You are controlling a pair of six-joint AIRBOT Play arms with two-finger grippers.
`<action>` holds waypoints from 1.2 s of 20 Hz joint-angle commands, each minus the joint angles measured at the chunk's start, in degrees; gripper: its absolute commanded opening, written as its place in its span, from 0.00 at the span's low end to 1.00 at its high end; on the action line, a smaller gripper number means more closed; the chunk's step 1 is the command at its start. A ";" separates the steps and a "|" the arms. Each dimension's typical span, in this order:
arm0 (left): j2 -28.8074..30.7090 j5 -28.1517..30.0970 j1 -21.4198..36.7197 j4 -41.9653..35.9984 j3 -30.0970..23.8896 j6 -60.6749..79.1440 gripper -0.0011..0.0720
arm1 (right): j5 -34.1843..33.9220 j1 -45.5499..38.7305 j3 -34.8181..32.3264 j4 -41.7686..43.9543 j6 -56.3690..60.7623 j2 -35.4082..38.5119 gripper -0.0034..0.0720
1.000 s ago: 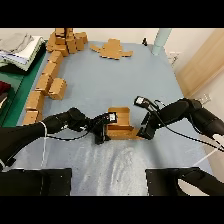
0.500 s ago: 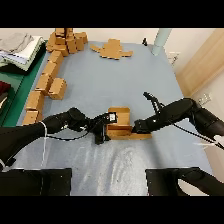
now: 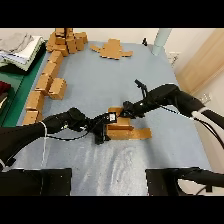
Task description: Fold the box.
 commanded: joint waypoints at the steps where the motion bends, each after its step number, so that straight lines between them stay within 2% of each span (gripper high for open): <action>1: -0.02 0.02 -0.04 0.02 0.00 0.02 0.73 | 0.20 0.04 1.73 0.24 -5.40 -7.91 0.05; 5: -0.02 0.02 -0.04 0.02 0.00 0.02 0.73 | -0.04 1.01 1.68 -0.44 -10.08 -10.47 0.05; 10: -0.02 0.02 -0.04 0.02 0.00 0.02 0.73 | 2.60 5.25 1.66 -5.62 -12.48 -10.49 0.05; 14: -0.02 0.02 -0.04 0.02 0.00 0.02 0.73 | 4.39 5.31 1.75 -5.31 -15.61 -8.46 0.05; 18: -0.02 0.02 -0.04 0.02 0.00 0.02 0.73 | 6.01 3.76 1.73 -7.19 -17.38 0.26 0.05; 20: -0.02 0.00 -0.04 0.02 0.00 0.02 0.73 | 5.09 3.63 1.49 -12.59 -17.29 6.12 0.04; 22: -0.02 0.02 -0.04 0.02 0.00 0.02 0.73 | 4.63 3.63 -1.05 -17.03 -17.11 12.55 0.04; 24: -0.02 0.02 -0.04 0.02 0.00 0.02 0.73 | 3.06 3.63 -6.40 -18.60 -16.85 20.65 0.04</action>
